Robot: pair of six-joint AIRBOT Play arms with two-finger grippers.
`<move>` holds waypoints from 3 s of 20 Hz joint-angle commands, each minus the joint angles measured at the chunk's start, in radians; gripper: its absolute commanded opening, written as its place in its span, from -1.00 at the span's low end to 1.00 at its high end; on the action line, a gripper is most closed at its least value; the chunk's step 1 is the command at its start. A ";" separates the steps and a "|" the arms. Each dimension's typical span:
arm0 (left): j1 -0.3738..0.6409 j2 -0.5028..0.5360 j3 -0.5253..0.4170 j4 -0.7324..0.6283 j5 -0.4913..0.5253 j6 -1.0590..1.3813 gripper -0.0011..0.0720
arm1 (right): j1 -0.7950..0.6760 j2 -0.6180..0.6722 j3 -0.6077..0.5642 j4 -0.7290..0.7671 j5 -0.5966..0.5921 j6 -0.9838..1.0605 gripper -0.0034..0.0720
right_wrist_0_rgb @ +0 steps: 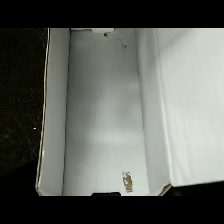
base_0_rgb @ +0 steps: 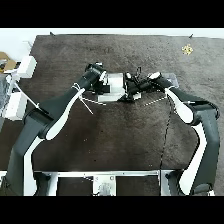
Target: Fold the box and place the chain.
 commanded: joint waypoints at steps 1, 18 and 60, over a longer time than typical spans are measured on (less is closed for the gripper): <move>0.000 -0.002 0.001 -0.014 0.007 -0.010 -0.95 | -0.001 0.000 0.001 0.000 -0.002 0.000 0.24; 0.000 0.046 0.025 -0.030 -0.011 0.034 -0.13 | -0.001 0.000 0.001 0.000 -0.002 0.000 0.24; 0.517 0.116 -0.415 -1.306 0.030 2.297 0.97 | -0.001 0.000 0.001 0.000 -0.002 0.000 0.24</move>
